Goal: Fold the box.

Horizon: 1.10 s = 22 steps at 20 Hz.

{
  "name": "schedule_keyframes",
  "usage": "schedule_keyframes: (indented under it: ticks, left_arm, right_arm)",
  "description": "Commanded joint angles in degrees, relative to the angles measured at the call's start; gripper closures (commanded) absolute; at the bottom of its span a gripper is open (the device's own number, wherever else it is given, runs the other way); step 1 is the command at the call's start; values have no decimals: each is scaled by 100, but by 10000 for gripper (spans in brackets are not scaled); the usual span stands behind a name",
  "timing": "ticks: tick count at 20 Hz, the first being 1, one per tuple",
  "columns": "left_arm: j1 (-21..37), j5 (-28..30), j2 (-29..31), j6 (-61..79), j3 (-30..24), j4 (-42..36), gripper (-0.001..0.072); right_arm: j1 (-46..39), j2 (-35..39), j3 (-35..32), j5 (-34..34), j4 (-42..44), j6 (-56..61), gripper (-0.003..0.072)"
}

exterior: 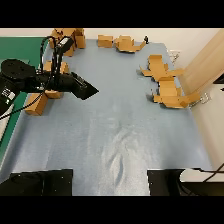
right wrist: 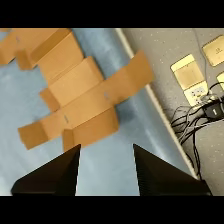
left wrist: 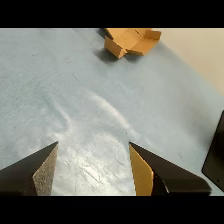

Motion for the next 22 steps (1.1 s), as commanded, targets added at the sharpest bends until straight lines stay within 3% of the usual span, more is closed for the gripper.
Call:
schedule_keyframes:
  ticks: [1,8,17,18,19,20,22]
  left_arm:
    - [7,0,-2,-122,2,-7,26]
    - [7,15,-2,-125,-2,83,26]
    - [7,9,-37,-280,-2,81,26]
    - [7,11,-37,-280,-2,79,26]
    - [7,11,-37,-280,-2,79,26]
    - [4,11,-37,-280,-2,79,26]
    - [7,15,-37,-278,0,79,26]
  right_arm:
    - [-479,-1036,839,-227,407,-590,165]
    - [-352,-2855,1781,-293,431,-684,166]
    - [-66,-3718,1834,-168,581,-1019,188]
    - [-59,-3735,1834,-160,566,-1016,358]
    - [-59,-3731,1840,-164,570,-1016,625]
    - [-52,-3727,1926,-289,566,-1021,679]
    - [-52,-3587,2046,-459,601,-1019,680]
